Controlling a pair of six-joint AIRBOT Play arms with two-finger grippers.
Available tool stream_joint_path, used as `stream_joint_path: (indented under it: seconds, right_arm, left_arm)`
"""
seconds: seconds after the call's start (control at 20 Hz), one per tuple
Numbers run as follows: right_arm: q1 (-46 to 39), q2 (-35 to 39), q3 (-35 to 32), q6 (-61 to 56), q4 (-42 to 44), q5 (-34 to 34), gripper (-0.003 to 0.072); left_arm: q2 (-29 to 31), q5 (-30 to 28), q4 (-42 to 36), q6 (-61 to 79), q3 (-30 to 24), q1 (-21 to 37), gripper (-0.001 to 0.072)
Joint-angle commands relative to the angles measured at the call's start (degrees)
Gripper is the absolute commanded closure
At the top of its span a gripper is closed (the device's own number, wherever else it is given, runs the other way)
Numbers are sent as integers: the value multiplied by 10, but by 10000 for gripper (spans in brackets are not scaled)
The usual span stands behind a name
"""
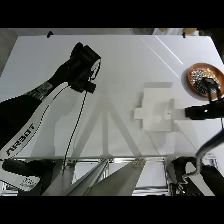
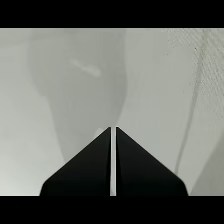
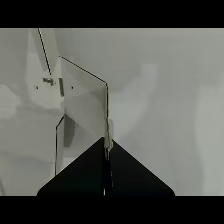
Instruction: Fold the box and place the chain.
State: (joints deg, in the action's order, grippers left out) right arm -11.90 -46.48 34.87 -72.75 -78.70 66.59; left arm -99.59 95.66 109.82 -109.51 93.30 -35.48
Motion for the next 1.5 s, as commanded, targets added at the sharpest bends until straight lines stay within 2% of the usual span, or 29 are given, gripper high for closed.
stream_joint_path:
  seconds: [0.0,0.2,0.3,0.45,0.5,0.55,0.6,0.65,0.8,0.85,0.9,1.05,1.2,1.3,1.45]
  right_arm:
    - [134,80,-63,-51,52,-46,670]
    - [228,105,-76,-104,52,-61,670]
    - [259,105,-76,-115,52,-55,670]
    - [293,105,-76,-125,52,-42,669]
    - [301,105,-76,-125,51,-41,669]
    - [309,105,-76,-125,50,-41,669]
    - [315,105,-76,-125,50,-40,669]
    - [320,105,-76,-125,50,-40,669]
    - [330,105,-76,-125,50,-40,669]
    - [330,105,-76,-125,51,-40,669]
    - [330,105,-76,-125,50,-40,669]
    - [330,105,-76,-125,50,-42,669]
    - [330,105,-76,-125,50,-53,669]
    - [330,105,-76,-125,51,-63,669]
    - [330,105,-76,-125,51,-68,669]
  left_arm:
    - [0,-42,0,-2,0,0,678]
    - [0,-69,-1,0,0,0,678]
    - [0,-122,0,5,0,0,678]
    - [1,-115,-16,125,0,7,676]
    - [3,-96,-35,174,0,14,646]
    - [7,-85,-78,220,0,28,529]
    - [14,-77,-147,255,0,50,345]
    - [23,-75,-232,283,0,80,255]
    - [38,-28,-523,403,-4,174,255]
    - [38,-3,-603,442,-15,200,257]
    - [38,11,-644,467,-34,214,258]
    - [41,1,-662,524,-134,216,259]
    - [42,-40,-729,586,-242,210,282]
    - [46,-97,-770,629,-296,205,323]
    - [52,-200,-752,660,-337,183,322]
